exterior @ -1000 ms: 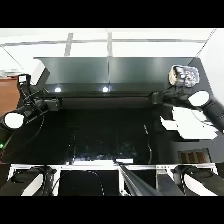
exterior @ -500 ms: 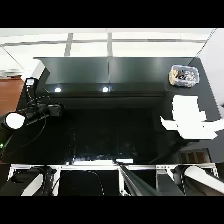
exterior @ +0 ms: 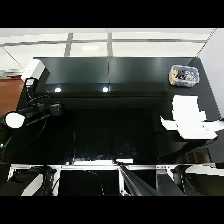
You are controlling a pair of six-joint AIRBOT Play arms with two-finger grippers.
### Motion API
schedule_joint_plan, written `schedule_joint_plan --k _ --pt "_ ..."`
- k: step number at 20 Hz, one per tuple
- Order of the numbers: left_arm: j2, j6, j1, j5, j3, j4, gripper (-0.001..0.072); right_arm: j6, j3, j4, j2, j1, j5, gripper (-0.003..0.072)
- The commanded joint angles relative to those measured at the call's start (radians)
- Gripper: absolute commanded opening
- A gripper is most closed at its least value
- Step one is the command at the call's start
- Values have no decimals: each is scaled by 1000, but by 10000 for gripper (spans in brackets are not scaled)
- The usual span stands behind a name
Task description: Fold the box and place the chain.
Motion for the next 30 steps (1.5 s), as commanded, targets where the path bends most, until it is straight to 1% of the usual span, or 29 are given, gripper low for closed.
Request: schedule_joint_plan --k 1,2,4,6,7,9,11,13,15,17,19,21,24,25,26,28,30 --pt "-1 -1 0 -7 1 -47 705 -78 14 17 -23 63 41 165" --pt "-1 -1 0 -16 1 -55 704 -78 19 17 -22 82 84 6" --pt "-1 -1 0 -24 1 -58 705 -64 20 19 3 122 153 12" --pt "-1 -1 0 -22 1 -58 704 -44 -7 43 83 171 166 11" --pt "-1 -1 0 -22 1 -58 705 -44 -41 83 138 192 155 10" --pt "-1 -1 0 -24 1 -59 704 -65 -154 212 273 231 102 10" --pt "-1 -1 0 -27 1 -66 704 -105 -312 359 420 281 21 10" --pt "-3 -1 -5 -41 0 -96 704 -142 -507 536 569 352 -96 10" --pt "-12 -1 -38 -48 0 -104 704 -199 -707 738 697 472 -229 10" --pt "-30 8 -97 -47 6 -137 704 -226 -861 913 774 620 -377 11" --pt "-73 11 -154 -69 44 -206 703 -262 -954 1028 800 781 -491 11" --pt "-159 62 -174 -153 127 -320 703 -262 -986 1035 800 933 -586 11" --pt "-374 232 -161 -365 277 -575 703 -259 -991 1044 800 1103 -696 13" --pt "-450 262 -158 -433 319 -631 703 -259 -991 1047 800 1141 -718 12" --pt "-528 272 -158 -484 363 -649 703 -257 -991 1047 800 1173 -733 12" --pt "-650 266 -160 -529 427 -649 704 -256 -991 1049 800 1208 -747 12" --pt "-729 266 -160 -563 471 -650 703 -249 -991 1051 800 1228 -746 13"
